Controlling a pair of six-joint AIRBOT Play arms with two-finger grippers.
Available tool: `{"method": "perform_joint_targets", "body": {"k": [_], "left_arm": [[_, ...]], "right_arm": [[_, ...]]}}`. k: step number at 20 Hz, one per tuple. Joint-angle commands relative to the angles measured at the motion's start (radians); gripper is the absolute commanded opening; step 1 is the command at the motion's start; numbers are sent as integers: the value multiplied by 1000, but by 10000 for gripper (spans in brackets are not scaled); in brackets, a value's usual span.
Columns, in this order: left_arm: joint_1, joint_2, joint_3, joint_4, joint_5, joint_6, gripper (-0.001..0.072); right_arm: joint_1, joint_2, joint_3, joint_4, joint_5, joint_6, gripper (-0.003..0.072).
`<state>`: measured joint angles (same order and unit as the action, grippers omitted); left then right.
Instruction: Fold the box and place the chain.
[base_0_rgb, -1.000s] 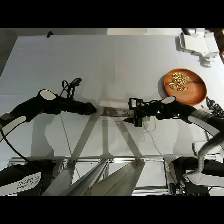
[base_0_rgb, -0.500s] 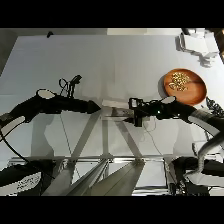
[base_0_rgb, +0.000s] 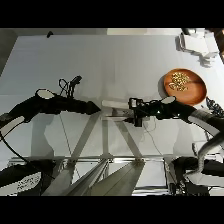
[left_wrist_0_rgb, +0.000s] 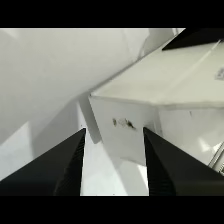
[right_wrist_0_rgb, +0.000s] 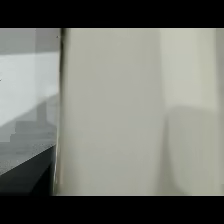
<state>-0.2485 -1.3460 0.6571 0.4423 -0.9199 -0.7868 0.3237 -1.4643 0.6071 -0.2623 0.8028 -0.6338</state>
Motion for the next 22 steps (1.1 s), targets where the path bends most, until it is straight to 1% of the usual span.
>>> {"method": "perform_joint_targets", "body": {"k": [1, 2, 7, 13, 14, 16, 19, 21, 22], "left_arm": [[7, 11, 0, 14, 13, 2, 500], [7, 14, 0, 17, 10, 6, 515], [7, 33, 0, 3, -11, 32, 515], [0, 58, 0, 6, -11, 47, 516], [-12, 57, 0, 16, -2, 47, 533], [-53, 47, 0, 21, 37, 33, 651], [-142, 26, 0, 39, 159, -23, 648], [-193, 19, 0, 121, 266, -180, 644], [-217, 18, 0, 188, 323, -279, 644]], "right_arm": [[0, 0, 1, 0, 1, -2, 457], [0, 0, 1, 0, 1, -2, 457], [0, 0, 1, 0, 1, -2, 457], [0, 0, 1, 0, 2, -2, 457], [0, 0, 1, 0, 1, -2, 457], [0, 0, 1, 0, 1, -2, 457], [0, 0, 1, 0, 1, -2, 457], [0, 0, 1, 0, 1, -2, 457], [0, 0, 1, 0, 1, -2, 457]]}}
